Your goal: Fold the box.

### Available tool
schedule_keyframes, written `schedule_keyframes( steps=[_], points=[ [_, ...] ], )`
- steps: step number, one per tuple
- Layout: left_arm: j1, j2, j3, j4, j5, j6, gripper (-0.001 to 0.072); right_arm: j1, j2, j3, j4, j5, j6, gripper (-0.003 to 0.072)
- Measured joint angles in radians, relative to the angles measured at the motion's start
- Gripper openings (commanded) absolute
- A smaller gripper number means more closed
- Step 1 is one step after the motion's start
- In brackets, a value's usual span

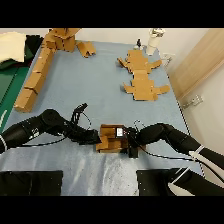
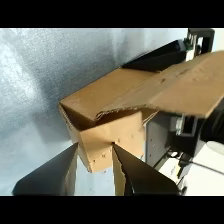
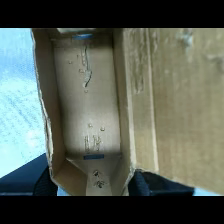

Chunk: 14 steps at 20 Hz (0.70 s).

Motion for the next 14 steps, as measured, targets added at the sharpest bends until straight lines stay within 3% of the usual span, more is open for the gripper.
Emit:
schedule_keyframes(
  steps=[1, 2, 9, 14],
  points=[
    [-0.002, -0.003, 0.0, -0.003, 0.004, -0.001, 0.049, 0.0, 0.0, 0.0, 0.0, 0.0, 0.0, 0.0504],
    [-0.006, -0.007, 0.0, -0.005, 0.01, -0.004, 0.05, 0.0, 0.0, 0.0, 0.0, 0.0, 0.0, 0.0504],
    [-0.043, -0.02, 0.003, 0.002, 0.057, -0.043, 0.0499, 0.0, 0.0, 0.0, 0.0, 0.0, 0.0, 0.0504],
    [-0.064, -0.021, 0.024, 0.113, 0.058, -0.173, 0.0499, 0.0, 0.0, 0.0, 0.0, 0.0, 0.0, 0.0504]
  ],
)
